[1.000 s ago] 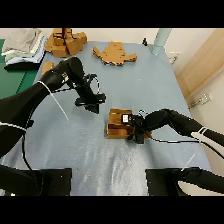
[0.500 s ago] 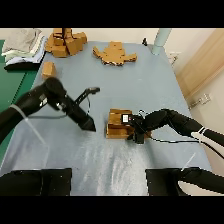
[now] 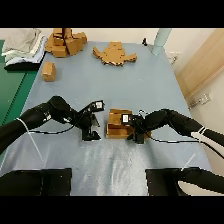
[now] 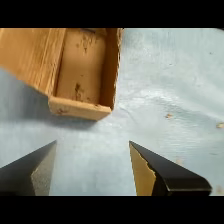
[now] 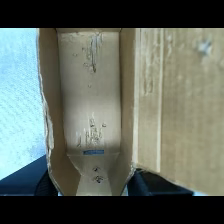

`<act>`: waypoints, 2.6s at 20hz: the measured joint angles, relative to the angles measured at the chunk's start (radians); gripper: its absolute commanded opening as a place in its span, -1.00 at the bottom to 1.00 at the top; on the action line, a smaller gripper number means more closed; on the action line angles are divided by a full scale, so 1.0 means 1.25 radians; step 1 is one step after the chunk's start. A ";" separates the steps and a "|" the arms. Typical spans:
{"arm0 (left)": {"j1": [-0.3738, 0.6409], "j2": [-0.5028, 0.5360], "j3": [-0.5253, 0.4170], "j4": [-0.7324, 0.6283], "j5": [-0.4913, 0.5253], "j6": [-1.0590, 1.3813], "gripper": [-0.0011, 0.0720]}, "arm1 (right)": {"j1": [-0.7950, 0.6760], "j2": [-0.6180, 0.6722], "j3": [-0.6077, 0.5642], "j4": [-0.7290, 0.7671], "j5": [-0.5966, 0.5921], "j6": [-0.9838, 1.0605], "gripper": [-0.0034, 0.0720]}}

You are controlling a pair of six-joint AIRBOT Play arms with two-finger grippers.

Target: Fold the box.

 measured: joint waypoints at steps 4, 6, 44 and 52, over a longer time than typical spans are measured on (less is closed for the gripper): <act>-0.016 -0.074 -0.004 -0.103 0.068 0.168 0.91 | 0.000 0.000 0.000 0.000 0.000 0.000 0.44; -0.023 -0.098 0.001 -0.124 0.099 0.201 0.91 | 0.000 0.000 0.000 -0.001 0.000 0.000 0.44; -0.133 -0.163 0.050 -0.062 0.192 0.168 0.41 | 0.000 0.000 0.000 -0.001 0.000 0.000 0.44; -0.133 -0.163 0.051 -0.060 0.193 0.167 0.41 | 0.000 0.000 0.000 -0.001 0.000 0.000 0.44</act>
